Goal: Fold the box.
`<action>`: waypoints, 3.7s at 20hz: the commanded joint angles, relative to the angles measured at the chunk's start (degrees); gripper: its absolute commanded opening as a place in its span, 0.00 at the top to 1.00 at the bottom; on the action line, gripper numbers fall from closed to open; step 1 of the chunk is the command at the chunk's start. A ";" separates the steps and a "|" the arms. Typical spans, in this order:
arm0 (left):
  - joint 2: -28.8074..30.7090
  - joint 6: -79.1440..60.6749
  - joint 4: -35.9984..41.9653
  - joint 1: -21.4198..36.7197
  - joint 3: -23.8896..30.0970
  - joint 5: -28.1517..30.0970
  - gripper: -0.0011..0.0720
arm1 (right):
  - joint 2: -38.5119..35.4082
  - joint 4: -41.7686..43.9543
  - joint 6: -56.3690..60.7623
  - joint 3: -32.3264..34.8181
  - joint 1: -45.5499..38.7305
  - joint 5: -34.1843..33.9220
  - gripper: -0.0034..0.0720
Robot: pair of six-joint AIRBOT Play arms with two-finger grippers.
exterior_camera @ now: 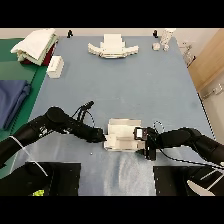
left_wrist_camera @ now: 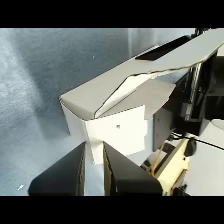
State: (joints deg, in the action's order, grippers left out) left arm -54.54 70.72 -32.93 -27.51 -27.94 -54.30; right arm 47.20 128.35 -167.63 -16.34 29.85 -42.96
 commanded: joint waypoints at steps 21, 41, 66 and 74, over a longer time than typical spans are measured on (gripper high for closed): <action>-13.29 58.80 -44.92 -28.59 -21.03 -5.27 0.75 | -0.02 0.02 0.02 -0.02 0.00 0.00 0.24; -17.18 67.14 -45.31 -30.73 -25.22 -7.65 0.64 | -0.02 0.02 0.02 -0.02 0.00 0.02 0.24; -19.41 74.23 -50.75 -31.82 -24.41 -5.38 0.30 | -0.02 0.02 0.02 -0.02 0.00 0.00 0.24; -21.00 74.23 -51.12 -32.17 -24.41 -3.65 0.97 | -0.02 0.02 0.02 -0.02 0.00 0.02 0.24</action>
State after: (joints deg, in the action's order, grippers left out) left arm -75.29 144.79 -83.74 -59.70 -52.38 -58.70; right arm 47.18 128.33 -167.70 -16.38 29.82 -42.59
